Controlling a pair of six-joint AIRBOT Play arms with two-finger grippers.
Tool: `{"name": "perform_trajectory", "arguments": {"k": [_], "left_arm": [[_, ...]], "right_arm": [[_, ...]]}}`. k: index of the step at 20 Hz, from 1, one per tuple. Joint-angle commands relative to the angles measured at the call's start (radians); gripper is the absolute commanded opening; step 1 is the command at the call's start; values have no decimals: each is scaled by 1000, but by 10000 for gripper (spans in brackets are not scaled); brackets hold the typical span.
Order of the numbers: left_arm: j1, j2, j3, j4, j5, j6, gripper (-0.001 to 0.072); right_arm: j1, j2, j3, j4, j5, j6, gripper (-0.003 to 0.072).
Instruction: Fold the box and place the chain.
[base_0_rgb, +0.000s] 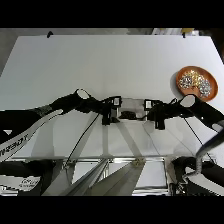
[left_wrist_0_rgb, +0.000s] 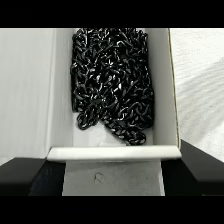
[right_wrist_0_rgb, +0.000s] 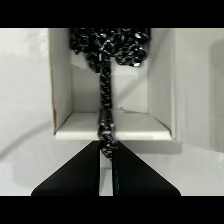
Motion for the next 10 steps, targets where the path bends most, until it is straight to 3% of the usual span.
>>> {"name": "perform_trajectory", "arguments": {"k": [1,3,5,7,10], "left_arm": [[0,0,0,0,0,0,270],[0,0,0,0,0,0,270],[0,0,0,0,0,0,270],[0,0,0,0,0,0,270],[0,0,0,0,0,0,270]], "right_arm": [[0,74,0,-130,42,87,21],[1,159,0,-222,46,173,21],[1,253,0,-224,63,218,21],[1,348,0,-130,81,220,21],[1,455,0,135,86,216,21]]}}
